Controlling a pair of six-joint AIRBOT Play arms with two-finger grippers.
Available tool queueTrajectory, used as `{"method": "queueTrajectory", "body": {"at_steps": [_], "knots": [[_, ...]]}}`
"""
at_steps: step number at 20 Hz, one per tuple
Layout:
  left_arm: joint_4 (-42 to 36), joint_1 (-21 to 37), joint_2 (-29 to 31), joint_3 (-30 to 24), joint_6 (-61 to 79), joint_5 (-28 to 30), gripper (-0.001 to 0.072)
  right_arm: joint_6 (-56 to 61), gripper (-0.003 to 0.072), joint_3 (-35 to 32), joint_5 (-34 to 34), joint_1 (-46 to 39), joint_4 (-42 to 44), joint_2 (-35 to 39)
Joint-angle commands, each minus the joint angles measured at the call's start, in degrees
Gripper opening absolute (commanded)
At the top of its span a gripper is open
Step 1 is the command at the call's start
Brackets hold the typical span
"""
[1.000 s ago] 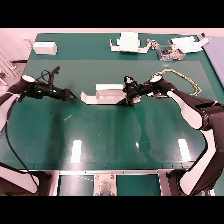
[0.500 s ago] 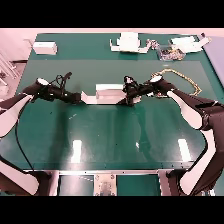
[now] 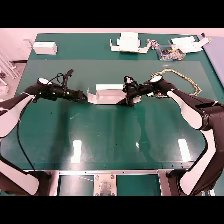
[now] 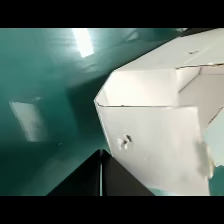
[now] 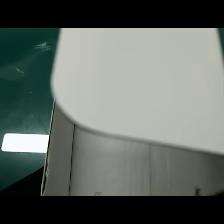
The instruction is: Fold the box and place the chain.
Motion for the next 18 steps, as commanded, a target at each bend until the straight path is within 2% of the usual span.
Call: {"method": "queueTrajectory", "body": {"at_steps": [1, 2, 3, 4, 18], "knots": [[-2.54, 0.00, 0.17, 2.45, 1.22, -1.18, 0.0021, 0.02, 0.0592, -0.02, 0.02, 0.00, 0.00, 0.02], [-2.69, 0.00, 0.28, 3.21, 1.29, -1.20, 0.0023, 0.02, 0.0592, -0.02, 0.02, 0.00, 0.00, 0.02], [-2.56, 0.00, 0.26, 3.39, 1.29, -1.25, 0.0135, 0.02, 0.0592, -0.02, 0.02, 0.00, 0.00, 0.02], [-1.84, 0.00, 0.20, 3.39, 0.96, -1.27, 0.0189, 0.02, 0.0592, -0.02, 0.02, 0.00, 0.00, 0.02], [-2.40, 0.00, -0.15, 3.39, 1.40, -2.01, 0.0191, 0.02, 0.0592, -0.02, 0.02, 0.00, 0.00, 0.02]]}}
